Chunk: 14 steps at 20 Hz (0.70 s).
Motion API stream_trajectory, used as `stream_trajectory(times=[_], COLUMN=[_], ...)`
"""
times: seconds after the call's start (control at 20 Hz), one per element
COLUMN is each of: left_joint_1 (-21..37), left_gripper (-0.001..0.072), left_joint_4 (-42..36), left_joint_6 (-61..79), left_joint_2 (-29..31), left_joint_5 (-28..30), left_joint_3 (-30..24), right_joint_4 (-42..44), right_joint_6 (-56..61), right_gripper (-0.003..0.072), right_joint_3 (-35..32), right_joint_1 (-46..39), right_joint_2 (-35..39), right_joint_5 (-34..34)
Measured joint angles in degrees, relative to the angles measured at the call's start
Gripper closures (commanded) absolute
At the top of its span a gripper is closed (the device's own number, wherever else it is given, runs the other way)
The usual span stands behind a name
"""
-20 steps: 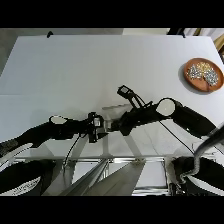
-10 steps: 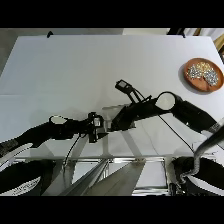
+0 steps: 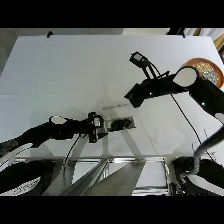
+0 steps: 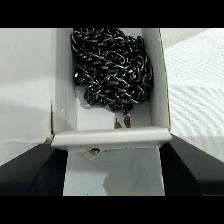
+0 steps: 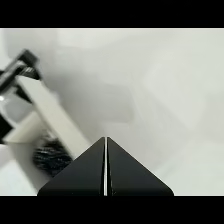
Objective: Fold the box and place the chain.
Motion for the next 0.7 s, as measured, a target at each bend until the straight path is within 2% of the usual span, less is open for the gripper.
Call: stream_trajectory(times=[0.3,0.7], left_joint_1=[0.00,0.00], left_gripper=[0.0572,0.0572], left_joint_4=[0.00,0.00], left_joint_6=[0.00,0.02], left_joint_2=[0.00,0.00], left_joint_5=[0.00,0.00], left_joint_3=[0.00,0.00], right_joint_4=[-6.47,-7.48], right_joint_6=[-1.33,-10.01], right_gripper=[0.0667,0.0668], right_joint_3=[0.52,0.57], right_joint_1=[-1.44,2.69], right_joint_2=[-6.82,-10.23], right_joint_5=[-3.13,-1.09])
